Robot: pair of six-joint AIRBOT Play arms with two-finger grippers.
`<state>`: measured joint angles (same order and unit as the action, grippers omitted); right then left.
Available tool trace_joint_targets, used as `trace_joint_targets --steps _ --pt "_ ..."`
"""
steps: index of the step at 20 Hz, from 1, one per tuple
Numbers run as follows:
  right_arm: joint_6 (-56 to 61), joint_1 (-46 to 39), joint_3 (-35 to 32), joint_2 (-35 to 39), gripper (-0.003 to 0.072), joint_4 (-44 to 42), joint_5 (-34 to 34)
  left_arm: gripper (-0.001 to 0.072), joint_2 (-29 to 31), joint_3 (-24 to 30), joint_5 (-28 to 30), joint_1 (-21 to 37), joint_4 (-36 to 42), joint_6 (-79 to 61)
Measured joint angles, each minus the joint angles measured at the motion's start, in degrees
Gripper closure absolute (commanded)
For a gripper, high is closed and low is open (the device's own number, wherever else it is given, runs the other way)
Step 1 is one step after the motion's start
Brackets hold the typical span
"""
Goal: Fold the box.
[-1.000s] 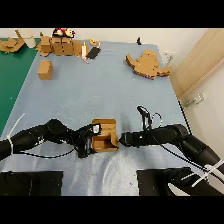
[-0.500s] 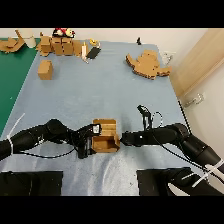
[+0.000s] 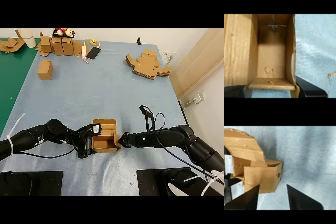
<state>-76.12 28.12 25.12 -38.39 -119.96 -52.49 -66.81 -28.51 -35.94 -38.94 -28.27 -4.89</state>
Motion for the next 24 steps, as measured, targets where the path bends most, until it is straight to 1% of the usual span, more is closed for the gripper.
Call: trace_joint_targets --steps 3,8,12,15,16,17,19,24 --pt "0.0 0.8 0.0 -1.9 0.0143 -0.7 0.2 0.0102 0.0 0.0 0.7 0.0 0.0 0.0" --pt "0.0 4.2 0.6 -6.4 0.0143 -1.3 5.2 0.0102 0.0 0.0 1.4 0.0 -0.2 0.0" --pt "0.0 5.7 3.6 -10.5 0.015 -0.2 7.0 0.0102 0.0 0.0 1.4 0.0 -0.2 0.0" --pt "0.1 6.4 6.5 -13.7 0.016 1.8 6.3 0.0102 0.0 0.0 1.4 0.0 -0.2 0.1" --pt "0.5 7.0 7.4 -14.8 0.0174 2.8 6.0 0.0101 0.0 0.0 1.4 0.0 -0.2 0.1" --pt "1.4 7.7 8.2 -15.8 0.0212 4.1 5.7 0.0102 0.0 0.0 1.4 0.0 -0.2 0.1" --pt "5.0 9.7 10.0 -17.7 0.0213 8.3 4.6 0.0102 0.0 0.0 1.4 0.0 -0.2 0.1" --pt "15.3 15.7 14.4 -22.4 0.0214 20.3 -0.7 0.0102 0.0 0.0 1.3 0.0 -0.2 0.1"
